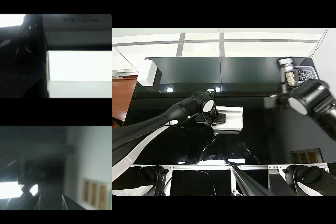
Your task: Fold the box and place the chain.
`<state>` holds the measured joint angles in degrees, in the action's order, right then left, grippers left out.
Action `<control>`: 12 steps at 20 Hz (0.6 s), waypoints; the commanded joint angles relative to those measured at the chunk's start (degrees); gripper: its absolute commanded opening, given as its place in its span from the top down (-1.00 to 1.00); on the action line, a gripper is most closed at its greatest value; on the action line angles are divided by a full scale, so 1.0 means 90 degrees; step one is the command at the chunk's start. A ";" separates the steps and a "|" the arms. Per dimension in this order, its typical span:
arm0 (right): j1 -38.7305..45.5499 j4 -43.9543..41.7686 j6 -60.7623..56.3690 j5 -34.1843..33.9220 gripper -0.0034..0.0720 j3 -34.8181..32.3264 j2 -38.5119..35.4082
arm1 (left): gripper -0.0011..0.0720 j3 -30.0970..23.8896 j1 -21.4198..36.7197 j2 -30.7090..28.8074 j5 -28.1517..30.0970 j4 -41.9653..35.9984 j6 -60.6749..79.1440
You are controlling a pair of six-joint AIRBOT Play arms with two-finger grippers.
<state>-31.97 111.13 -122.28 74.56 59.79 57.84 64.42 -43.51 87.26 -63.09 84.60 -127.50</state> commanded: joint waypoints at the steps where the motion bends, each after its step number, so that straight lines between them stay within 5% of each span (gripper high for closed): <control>1: 0.1149 0.0935 0.0092 -0.1362 0.06 -0.0359 -0.0114 | 0.89 0.0005 0.0000 0.0005 0.0007 0.0000 -0.0005; 4: 0.2586 0.0816 -0.0158 -0.3796 -0.01 -0.0996 0.0070 | 0.89 0.0005 0.0000 0.0005 0.0007 0.0002 -0.0002; 5: 0.3043 0.0532 -0.0245 -0.4340 -0.75 -0.1018 0.0291 | 0.89 0.0005 0.0000 0.0005 0.0007 0.0002 -0.0002; 6: 0.3456 0.0049 -0.0243 -0.4772 -1.00 -0.0984 0.0561 | 0.89 0.0005 0.0000 0.0005 0.0007 0.0005 -0.0002; 7: 0.3844 -0.0571 -0.0206 -0.5078 -1.00 -0.0872 0.0894 | 0.89 0.0005 0.0000 0.0005 0.0007 0.0005 -0.0002; 10: 0.4488 -0.1586 0.0041 -0.4976 -1.00 0.0223 0.2108 | 0.89 0.0005 0.0000 0.0005 0.0007 0.0022 -0.0002; 12: 0.4626 -0.1586 0.0323 -0.4107 -1.00 0.1661 0.3174 | 0.89 0.0005 0.0000 0.0005 0.0007 0.0022 -0.0002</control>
<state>5.32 102.08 -122.13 34.87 63.44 76.09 64.42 -43.53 87.26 -63.02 84.64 -127.52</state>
